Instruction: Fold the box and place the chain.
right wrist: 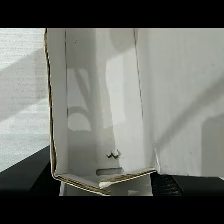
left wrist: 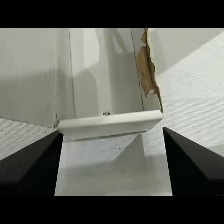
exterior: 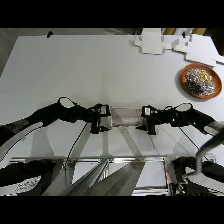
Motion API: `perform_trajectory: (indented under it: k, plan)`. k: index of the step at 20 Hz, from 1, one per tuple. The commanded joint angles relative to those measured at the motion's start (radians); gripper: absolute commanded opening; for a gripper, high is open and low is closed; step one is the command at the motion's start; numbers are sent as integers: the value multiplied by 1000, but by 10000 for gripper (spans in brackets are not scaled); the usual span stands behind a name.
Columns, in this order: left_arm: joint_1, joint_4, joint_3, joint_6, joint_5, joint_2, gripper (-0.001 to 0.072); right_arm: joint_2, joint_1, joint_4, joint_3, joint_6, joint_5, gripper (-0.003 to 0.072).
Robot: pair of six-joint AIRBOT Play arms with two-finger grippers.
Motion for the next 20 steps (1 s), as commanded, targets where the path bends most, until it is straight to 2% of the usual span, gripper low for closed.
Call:
perform_trajectory:
  k: [1,4,8,13,14,15,17,18,20]
  plan:
    - [-1,-7,-1,4,-9,-4,696,0,0,0,0,0,0,409]
    - [-5,-32,0,10,-7,-16,696,0,0,0,0,0,0,409]
    - [-33,-111,0,162,-1,-46,695,0,0,0,0,0,0,409]
    - [-45,-158,2,153,18,-69,692,0,0,0,0,0,0,409]
    - [-43,-164,2,153,19,-69,674,0,0,0,0,0,0,409]
    - [-43,-164,2,153,21,-69,541,0,0,0,0,0,0,409]
    - [-48,-159,2,152,28,-69,226,0,0,0,0,0,0,409]
    - [-49,-154,2,153,26,-69,175,0,0,0,0,0,0,409]
    - [-48,-155,2,152,25,-69,172,0,0,0,0,0,0,409]
